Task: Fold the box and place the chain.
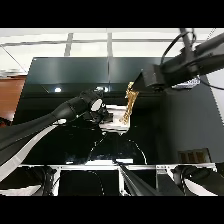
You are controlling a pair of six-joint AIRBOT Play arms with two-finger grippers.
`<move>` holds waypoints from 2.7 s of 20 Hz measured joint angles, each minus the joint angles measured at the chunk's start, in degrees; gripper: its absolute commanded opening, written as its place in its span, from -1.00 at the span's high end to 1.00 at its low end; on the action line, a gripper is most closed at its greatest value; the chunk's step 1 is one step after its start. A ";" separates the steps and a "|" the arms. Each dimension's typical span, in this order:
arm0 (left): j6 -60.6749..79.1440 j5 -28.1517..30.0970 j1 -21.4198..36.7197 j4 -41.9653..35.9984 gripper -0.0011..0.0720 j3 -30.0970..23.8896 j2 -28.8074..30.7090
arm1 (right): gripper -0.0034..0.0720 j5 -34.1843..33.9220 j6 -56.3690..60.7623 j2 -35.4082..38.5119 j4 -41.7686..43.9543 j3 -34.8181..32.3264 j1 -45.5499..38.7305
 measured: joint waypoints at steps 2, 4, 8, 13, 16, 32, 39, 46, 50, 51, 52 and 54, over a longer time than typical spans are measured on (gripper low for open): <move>0.00 0.02 0.00 0.00 0.89 0.00 0.00 | 0.87 -2.36 -0.20 0.00 0.17 -2.95 1.16; 0.00 0.02 0.00 0.00 0.89 0.00 0.00 | 0.87 -4.76 -0.35 0.00 0.22 -6.05 1.77; 0.02 0.02 0.00 0.00 0.89 0.00 0.00 | 0.87 -9.40 -0.42 0.00 0.28 -13.49 2.25; 0.00 0.02 0.00 0.02 0.89 0.00 0.00 | 0.87 -16.02 -0.42 0.00 0.31 -24.39 2.60; 0.02 0.02 0.00 0.02 0.89 0.00 0.00 | 0.86 -20.35 -0.44 0.00 0.48 -29.03 3.30; -0.04 -0.02 0.00 -0.22 0.87 0.00 -0.55 | 0.07 -14.40 -3.19 3.65 -4.20 -32.48 -8.09; -5.95 -1.46 -0.48 -0.52 -0.50 0.00 1.31 | 0.07 -12.07 -6.54 4.70 -7.21 -32.48 -10.27; 1.95 -6.43 2.12 8.17 -0.50 -5.88 17.79 | 0.07 -12.04 -7.43 4.76 -9.07 -32.50 -10.47; 7.82 -1.66 16.57 1.81 -0.50 -18.10 30.05 | 0.07 -12.94 -7.48 4.76 -9.29 -32.50 -10.47; 13.46 0.72 21.16 -5.20 -0.50 -21.40 31.89 | 0.07 -13.38 -7.48 4.76 -9.29 -32.50 -10.47; 20.63 2.62 24.96 -13.31 -0.50 -23.96 33.03 | 0.07 -13.97 -7.48 4.76 -9.29 -32.54 -10.47; 39.39 4.92 31.34 -28.00 -0.51 -27.98 33.70 | 0.07 -15.04 -7.48 4.76 -9.42 -32.54 -10.47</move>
